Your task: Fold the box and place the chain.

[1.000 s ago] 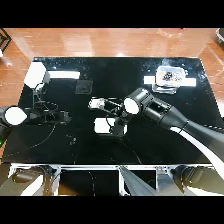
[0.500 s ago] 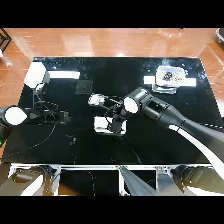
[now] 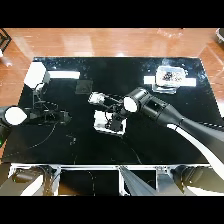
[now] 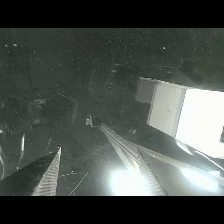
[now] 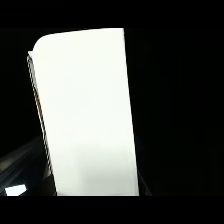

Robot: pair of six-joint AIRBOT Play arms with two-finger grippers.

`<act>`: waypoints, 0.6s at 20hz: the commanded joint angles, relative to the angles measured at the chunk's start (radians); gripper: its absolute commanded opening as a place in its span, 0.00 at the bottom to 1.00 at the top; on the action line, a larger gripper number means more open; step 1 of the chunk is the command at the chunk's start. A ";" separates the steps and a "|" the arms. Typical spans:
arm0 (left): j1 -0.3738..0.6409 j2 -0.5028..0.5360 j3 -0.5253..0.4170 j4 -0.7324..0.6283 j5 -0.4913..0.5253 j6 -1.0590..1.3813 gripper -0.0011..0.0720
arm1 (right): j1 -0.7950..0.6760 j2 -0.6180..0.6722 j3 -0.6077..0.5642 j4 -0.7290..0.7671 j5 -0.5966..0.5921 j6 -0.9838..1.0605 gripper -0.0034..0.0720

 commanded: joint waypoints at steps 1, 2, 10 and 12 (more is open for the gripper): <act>0.001 -0.001 -0.001 0.004 0.000 0.000 0.80 | 0.000 -0.003 0.000 0.001 -0.002 0.000 0.62; 0.001 -0.004 -0.001 0.004 0.000 0.000 0.80 | 0.000 -0.003 0.000 0.001 -0.002 0.000 0.62; 0.001 -0.023 -0.001 0.004 0.000 0.000 0.80 | -0.012 0.027 0.178 0.052 0.267 0.054 0.98; 0.001 -0.023 -0.001 0.004 0.000 0.000 0.80 | -0.048 0.026 0.194 0.109 0.290 0.053 0.98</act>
